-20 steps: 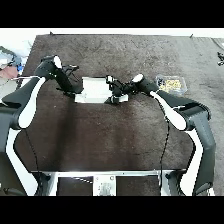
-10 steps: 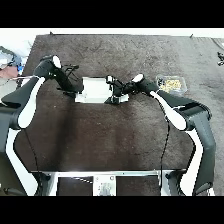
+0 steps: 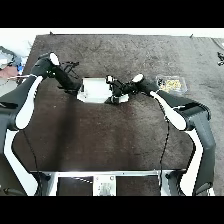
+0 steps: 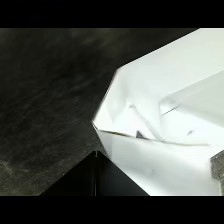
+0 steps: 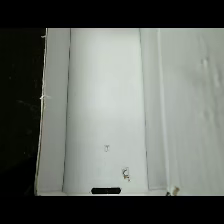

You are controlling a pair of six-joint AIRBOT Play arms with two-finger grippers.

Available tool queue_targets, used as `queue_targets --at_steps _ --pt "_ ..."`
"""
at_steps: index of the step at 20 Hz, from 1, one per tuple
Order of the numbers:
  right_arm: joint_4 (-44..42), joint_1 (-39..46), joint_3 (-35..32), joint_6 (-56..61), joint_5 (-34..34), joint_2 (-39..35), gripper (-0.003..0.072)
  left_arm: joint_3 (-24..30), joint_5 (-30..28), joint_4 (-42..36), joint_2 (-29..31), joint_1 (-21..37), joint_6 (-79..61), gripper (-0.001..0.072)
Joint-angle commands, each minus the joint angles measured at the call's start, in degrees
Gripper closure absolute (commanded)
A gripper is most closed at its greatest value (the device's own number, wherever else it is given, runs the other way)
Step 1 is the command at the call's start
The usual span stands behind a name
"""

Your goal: Fold the box and place the chain.

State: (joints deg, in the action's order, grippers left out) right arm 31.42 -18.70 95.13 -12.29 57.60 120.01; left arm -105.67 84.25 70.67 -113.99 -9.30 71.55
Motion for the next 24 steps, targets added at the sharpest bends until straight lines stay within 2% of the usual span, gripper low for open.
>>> queue_targets --at_steps 1,8,9,10,11,21,23,24 --pt "0.1 0.0 0.0 0.1 0.0 0.0 0.0216 0.0 0.9 -0.6 0.1 0.2 0.0 0.0696" --pt "0.1 0.0 0.0 0.1 0.0 0.0 0.0216 0.0 0.6 -0.6 1.4 0.3 0.1 0.0695" --pt "0.1 0.0 0.0 0.1 0.0 0.0 0.0215 0.0 0.0 -0.5 1.8 0.2 0.5 0.0628" --pt "0.1 0.0 0.0 0.1 0.0 0.0 0.0216 0.0 -0.5 -0.5 2.0 0.2 0.5 0.0475" --pt "0.1 0.0 0.0 0.1 0.0 0.0 0.0216 0.0 -0.6 -0.7 2.0 0.2 0.5 0.0446" --pt "0.1 0.0 0.0 0.1 0.0 0.0 0.0216 0.0 -0.6 -6.1 2.8 0.2 -0.1 0.0442" --pt "0.1 0.0 0.0 0.1 0.0 0.0 0.0216 0.0 -0.2 -8.6 2.8 0.2 -0.7 0.0324" --pt "0.1 0.0 0.0 0.1 0.0 0.0 0.0216 0.0 0.1 -9.1 2.8 0.2 -1.1 0.0326"
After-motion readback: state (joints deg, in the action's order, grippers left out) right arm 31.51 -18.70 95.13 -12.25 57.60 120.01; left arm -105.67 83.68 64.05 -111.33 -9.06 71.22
